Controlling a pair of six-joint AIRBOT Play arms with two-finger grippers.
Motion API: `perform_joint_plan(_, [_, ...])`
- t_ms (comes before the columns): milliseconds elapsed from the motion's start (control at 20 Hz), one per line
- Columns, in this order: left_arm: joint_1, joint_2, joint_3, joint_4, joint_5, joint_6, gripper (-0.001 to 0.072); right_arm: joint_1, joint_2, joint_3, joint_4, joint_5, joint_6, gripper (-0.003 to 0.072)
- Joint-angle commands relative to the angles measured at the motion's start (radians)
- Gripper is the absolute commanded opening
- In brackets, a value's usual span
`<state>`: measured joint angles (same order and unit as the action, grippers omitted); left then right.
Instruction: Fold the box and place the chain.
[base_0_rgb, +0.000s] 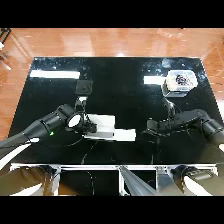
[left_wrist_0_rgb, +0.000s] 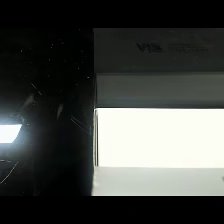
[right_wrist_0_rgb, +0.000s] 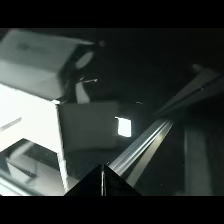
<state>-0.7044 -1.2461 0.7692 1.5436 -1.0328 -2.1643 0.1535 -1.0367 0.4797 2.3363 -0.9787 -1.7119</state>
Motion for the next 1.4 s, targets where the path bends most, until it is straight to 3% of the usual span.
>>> perform_joint_plan(0, [0.000, 0.000, 0.000, -0.012, -0.004, 0.003, 0.0023, 0.100, -0.048, -0.048, 0.073, 0.137, 0.102, 0.0022])
perform_joint_plan(250, [0.000, 0.000, 0.000, -0.011, -0.004, 0.003, 0.0023, 0.289, -0.164, -0.024, 0.212, 0.261, 0.122, 0.0022])
perform_joint_plan(400, [0.000, 0.000, 0.000, -0.012, -0.004, 0.003, 0.0023, 0.347, -0.180, 0.035, 0.209, 0.272, 0.097, 0.0024])
perform_joint_plan(450, [0.000, 0.000, 0.000, -0.012, -0.004, 0.003, 0.0023, 0.352, -0.180, 0.060, 0.207, 0.257, 0.096, 0.0164])
perform_joint_plan(500, [0.000, 0.000, 0.000, -0.012, -0.004, 0.003, 0.0023, 0.352, -0.180, 0.085, 0.202, 0.235, 0.095, 0.0421])
perform_joint_plan(550, [0.000, 0.000, 0.000, -0.012, -0.004, 0.003, 0.0023, 0.352, -0.180, 0.113, 0.190, 0.206, 0.076, 0.0520])
perform_joint_plan(750, [0.000, 0.000, 0.000, -0.012, -0.005, 0.003, 0.0023, 0.351, -0.180, 0.181, 0.154, 0.125, 0.000, 0.0522])
perform_joint_plan(850, [0.000, 0.000, 0.000, -0.012, -0.005, 0.003, 0.0023, 0.355, -0.180, 0.189, 0.158, 0.095, -0.002, 0.0708])
perform_joint_plan(1150, [0.000, 0.000, 0.000, -0.012, -0.003, 0.003, 0.0023, 0.380, -0.180, 0.197, 0.177, 0.096, 0.006, 0.0704])
perform_joint_plan(1350, [0.000, 0.000, 0.000, -0.011, -0.001, 0.003, 0.0023, 0.471, -0.195, 0.206, 0.177, 0.169, 0.080, 0.0702])
